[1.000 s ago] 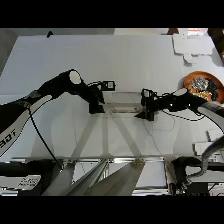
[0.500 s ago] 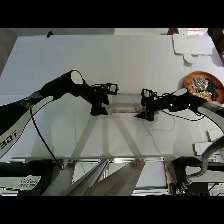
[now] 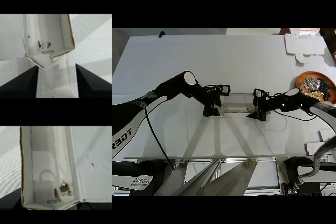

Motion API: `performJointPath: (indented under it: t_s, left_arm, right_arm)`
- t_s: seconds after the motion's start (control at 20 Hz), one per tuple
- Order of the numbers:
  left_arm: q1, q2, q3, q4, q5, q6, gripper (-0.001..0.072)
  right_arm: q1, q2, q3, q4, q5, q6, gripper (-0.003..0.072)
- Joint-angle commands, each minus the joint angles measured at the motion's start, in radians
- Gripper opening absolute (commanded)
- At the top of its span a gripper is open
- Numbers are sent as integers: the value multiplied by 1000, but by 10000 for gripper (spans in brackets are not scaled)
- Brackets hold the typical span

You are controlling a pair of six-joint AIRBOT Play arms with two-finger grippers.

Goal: Fold the box and place the chain.

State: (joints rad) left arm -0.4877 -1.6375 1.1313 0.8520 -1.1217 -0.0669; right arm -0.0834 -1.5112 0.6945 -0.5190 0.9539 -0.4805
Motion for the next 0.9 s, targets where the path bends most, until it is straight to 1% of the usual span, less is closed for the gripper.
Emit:
performJointPath:
  t_s: [0.0,0.1,0.2,0.25,0.3,0.4,0.45,0.5,0.55,0.65,0.7,0.75,0.8,0.85]
  left_arm:
    - [-2,-7,0,-39,43,1,391]
    - [-6,-7,0,-68,57,21,392]
    - [-13,-7,0,-66,57,26,390]
    - [-16,-7,0,-68,58,26,372]
    - [-19,-7,0,-68,62,27,328]
    - [-21,-9,0,-69,64,61,313]
    - [-21,-11,0,-75,64,71,276]
    - [-24,-12,0,-75,68,71,202]
    - [-26,-12,0,-76,73,71,190]
    - [-30,-12,0,-77,85,71,188]
    - [-31,-12,0,-77,90,71,126]
    - [-31,-12,0,-80,91,71,83]
    - [-31,-12,0,-82,90,70,89]
    - [-31,-12,0,-82,90,70,134]
  right_arm:
    - [1,0,0,0,0,0,500]
    - [1,0,0,0,0,0,500]
    - [1,0,0,0,0,1,500]
    - [1,0,0,0,0,0,500]
    - [1,0,0,0,0,0,500]
    - [1,0,0,0,0,0,500]
    - [1,0,0,0,0,0,500]
    - [1,0,0,0,0,0,500]
    - [1,-1,0,0,0,0,500]
    - [1,0,0,0,0,0,500]
    - [1,0,0,0,0,0,500]
    - [1,-1,0,0,0,0,500]
    - [1,0,0,0,0,0,500]
    - [1,0,0,0,0,0,500]
